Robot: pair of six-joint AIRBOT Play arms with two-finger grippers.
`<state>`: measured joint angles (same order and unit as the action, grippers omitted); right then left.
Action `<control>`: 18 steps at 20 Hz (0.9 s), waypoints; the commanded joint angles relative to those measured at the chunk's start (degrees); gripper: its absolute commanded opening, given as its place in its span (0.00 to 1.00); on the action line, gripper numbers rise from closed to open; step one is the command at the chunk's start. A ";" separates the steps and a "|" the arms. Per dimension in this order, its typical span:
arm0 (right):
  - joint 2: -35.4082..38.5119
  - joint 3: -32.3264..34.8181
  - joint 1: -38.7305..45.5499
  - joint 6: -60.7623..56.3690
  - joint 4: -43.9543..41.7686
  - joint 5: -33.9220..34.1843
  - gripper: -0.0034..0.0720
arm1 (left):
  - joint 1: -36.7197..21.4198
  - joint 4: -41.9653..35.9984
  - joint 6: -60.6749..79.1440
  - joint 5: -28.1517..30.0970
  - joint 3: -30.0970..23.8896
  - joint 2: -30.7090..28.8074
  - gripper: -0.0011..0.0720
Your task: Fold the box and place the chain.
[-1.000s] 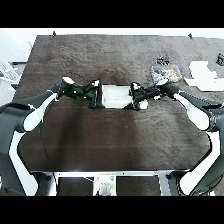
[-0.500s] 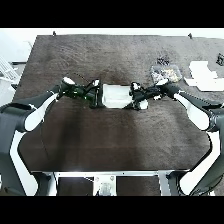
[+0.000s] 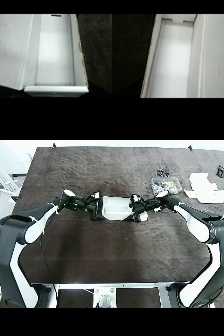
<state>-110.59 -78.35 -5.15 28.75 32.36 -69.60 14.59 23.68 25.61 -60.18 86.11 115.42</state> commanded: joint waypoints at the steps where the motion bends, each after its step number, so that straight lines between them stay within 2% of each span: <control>1: 0.00 0.02 -0.04 0.00 0.00 -0.11 0.77 | 0.00 0.07 0.22 0.61 0.04 0.04 1.00; 13: 0.00 0.02 -0.04 0.00 0.02 -0.09 0.77 | 0.00 0.31 -0.02 1.05 0.02 0.11 0.98; 15: 0.00 0.02 -0.04 0.00 0.02 -0.09 0.77 | 0.17 0.76 -0.17 1.20 -0.02 0.85 0.87; 18: 0.00 0.02 -0.04 0.00 0.02 -0.09 0.77 | 0.42 0.74 -0.22 1.44 -0.02 0.94 0.87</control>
<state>-110.59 -78.35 -5.15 28.75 32.29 -69.60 14.90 24.01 25.39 -59.05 86.11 116.14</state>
